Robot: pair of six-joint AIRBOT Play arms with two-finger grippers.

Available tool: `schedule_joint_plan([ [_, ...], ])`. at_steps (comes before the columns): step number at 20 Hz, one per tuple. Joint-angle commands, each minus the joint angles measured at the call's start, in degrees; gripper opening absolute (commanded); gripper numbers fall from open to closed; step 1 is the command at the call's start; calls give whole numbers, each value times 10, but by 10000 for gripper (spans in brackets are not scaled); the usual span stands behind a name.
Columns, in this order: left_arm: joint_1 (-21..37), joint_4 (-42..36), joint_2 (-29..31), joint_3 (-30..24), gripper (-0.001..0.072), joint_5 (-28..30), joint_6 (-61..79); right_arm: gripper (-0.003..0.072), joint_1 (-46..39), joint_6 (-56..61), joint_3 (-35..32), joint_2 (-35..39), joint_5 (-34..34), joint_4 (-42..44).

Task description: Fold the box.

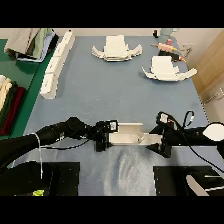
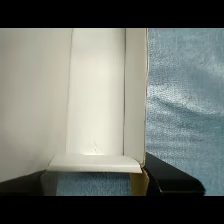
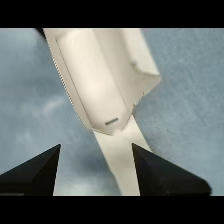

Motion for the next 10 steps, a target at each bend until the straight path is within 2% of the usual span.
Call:
schedule_joint_plan([
  [1,0,0,0,0,424,-1,0,713,-3,260,0,48,-6,114],
  [5,0,0,0,0,424,-1,0,713,-2,492,0,48,-7,177],
  [10,0,0,0,0,424,-1,0,704,4,539,0,48,-4,213],
])
